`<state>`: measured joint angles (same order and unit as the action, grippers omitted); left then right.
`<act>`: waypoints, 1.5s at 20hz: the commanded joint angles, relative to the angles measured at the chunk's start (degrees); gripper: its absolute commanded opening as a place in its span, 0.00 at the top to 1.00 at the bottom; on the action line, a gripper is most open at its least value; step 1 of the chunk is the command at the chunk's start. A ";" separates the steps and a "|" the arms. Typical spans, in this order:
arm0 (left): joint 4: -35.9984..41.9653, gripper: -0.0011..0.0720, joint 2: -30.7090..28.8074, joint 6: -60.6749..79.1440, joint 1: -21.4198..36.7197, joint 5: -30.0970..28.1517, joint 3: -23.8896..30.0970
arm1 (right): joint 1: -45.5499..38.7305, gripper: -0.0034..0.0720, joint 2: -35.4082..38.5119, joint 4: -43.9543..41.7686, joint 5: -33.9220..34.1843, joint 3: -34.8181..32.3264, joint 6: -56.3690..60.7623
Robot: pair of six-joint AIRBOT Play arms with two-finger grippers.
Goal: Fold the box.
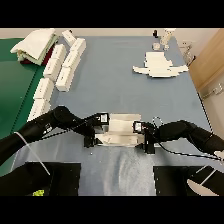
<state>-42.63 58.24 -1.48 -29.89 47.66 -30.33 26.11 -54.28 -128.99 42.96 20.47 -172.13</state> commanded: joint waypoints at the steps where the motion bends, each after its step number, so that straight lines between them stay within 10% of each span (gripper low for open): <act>1: 3.54 0.36 4.20 5.84 -1.18 -1.84 -0.04 | 0.02 0.21 -0.02 -0.02 0.00 0.04 0.00; 4: 8.28 0.36 6.19 9.11 -2.60 -4.90 -0.04 | 0.02 0.21 -0.02 -0.02 0.00 0.04 0.00; 6: 8.02 0.78 6.75 9.66 -2.97 -5.66 -0.04 | 0.02 0.21 -0.02 -0.02 0.00 0.04 0.00; 10: 9.03 0.96 6.75 9.68 -4.79 -5.57 -0.07 | 0.02 0.21 -0.02 -0.02 0.00 0.04 0.00; 20: 13.33 0.96 8.00 8.94 -6.86 -7.26 -0.15 | 0.02 0.21 -0.02 -0.02 0.00 0.04 -0.02; 21: 12.66 0.94 8.00 8.94 -6.86 -7.72 -0.13 | 0.02 0.21 -0.02 -0.02 0.00 0.04 0.00; 23: 12.46 0.16 8.00 6.99 -6.86 -8.76 -0.15 | 0.02 0.21 -0.02 -0.02 0.00 0.04 0.00; 27: 12.44 0.18 7.98 5.90 -6.91 -8.00 -0.15 | 0.02 0.21 -0.02 -0.02 0.00 0.04 0.00; 28: 12.41 0.37 7.93 4.87 -6.91 -7.89 -0.15 | 0.02 0.21 -0.02 -0.02 0.00 0.04 0.00; 29: 11.39 0.94 7.50 2.03 -6.75 -7.37 -0.15 | 0.02 0.21 -0.02 -0.02 0.00 0.04 0.00; 30: 8.76 0.97 6.71 0.17 -6.80 -6.99 -0.17 | 0.02 0.21 -0.02 -0.02 0.00 0.04 0.00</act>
<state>-30.92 65.80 3.09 -36.73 39.90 -30.46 26.11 -54.28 -128.99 42.96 20.47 -172.13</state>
